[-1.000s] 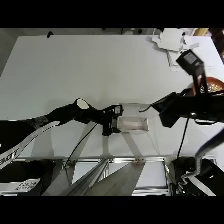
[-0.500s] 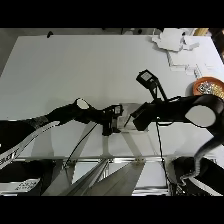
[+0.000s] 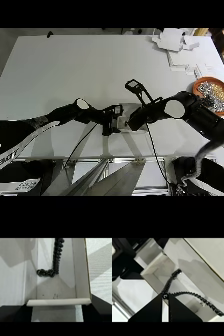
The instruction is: Fold the box and place the chain.
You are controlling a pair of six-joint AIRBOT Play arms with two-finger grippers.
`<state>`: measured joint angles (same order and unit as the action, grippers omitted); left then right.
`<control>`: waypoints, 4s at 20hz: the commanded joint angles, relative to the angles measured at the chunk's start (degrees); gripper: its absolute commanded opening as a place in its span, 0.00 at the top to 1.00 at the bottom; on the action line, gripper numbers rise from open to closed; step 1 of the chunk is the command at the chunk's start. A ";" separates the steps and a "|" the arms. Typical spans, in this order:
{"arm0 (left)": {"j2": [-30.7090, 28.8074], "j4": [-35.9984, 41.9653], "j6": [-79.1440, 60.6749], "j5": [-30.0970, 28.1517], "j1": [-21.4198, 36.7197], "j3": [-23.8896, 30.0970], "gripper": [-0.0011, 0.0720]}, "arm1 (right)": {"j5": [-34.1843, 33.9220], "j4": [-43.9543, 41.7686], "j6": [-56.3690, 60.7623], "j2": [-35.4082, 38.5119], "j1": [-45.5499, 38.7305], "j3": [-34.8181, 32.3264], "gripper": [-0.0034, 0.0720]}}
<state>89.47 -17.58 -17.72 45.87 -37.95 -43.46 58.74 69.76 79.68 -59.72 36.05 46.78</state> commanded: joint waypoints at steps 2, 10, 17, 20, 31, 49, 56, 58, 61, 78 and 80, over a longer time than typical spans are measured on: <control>-0.02 0.00 -0.02 0.00 0.00 0.02 0.70 | 0.76 0.90 0.02 -0.74 0.04 -0.02 0.82; -0.02 0.00 -0.02 0.00 0.00 0.02 0.70 | 0.87 1.07 0.00 0.87 0.00 0.13 0.79; -0.02 0.00 -0.02 0.00 0.00 0.02 0.70 | 8.57 10.82 -0.15 10.80 -14.08 1.84 0.88; -0.02 0.00 -0.02 0.00 0.00 0.02 0.70 | 8.70 16.33 -0.15 9.90 -23.78 1.70 0.91; -0.02 0.00 -0.02 0.00 0.00 0.02 0.70 | 0.63 16.59 4.39 -4.17 -39.56 -4.52 0.93; -0.02 0.00 -0.02 0.00 0.00 0.02 0.70 | -4.28 18.01 -48.92 -8.90 -39.56 -5.07 0.54; -0.02 0.00 -0.02 0.00 0.00 0.02 0.70 | -3.89 13.31 -72.70 -11.61 -39.56 -5.07 0.57; -0.02 0.00 -0.02 0.00 0.00 0.02 0.70 | -3.78 13.33 -73.24 -13.31 -39.58 -5.07 0.57; -0.02 0.00 -0.02 0.00 0.00 0.02 0.70 | -4.63 13.29 -74.23 -14.03 -39.56 -5.07 0.67; -0.02 0.00 -0.02 0.00 0.00 0.02 0.70 | 5.57 5.97 -74.20 -1.31 -39.04 -5.07 0.93; -0.02 0.00 -0.02 0.00 0.00 0.02 0.70 | 9.16 3.34 -74.20 1.97 -36.52 -5.07 0.93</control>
<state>89.47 -17.56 -17.72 45.87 -37.95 -43.46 63.07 77.47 5.50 -62.26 -2.39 41.71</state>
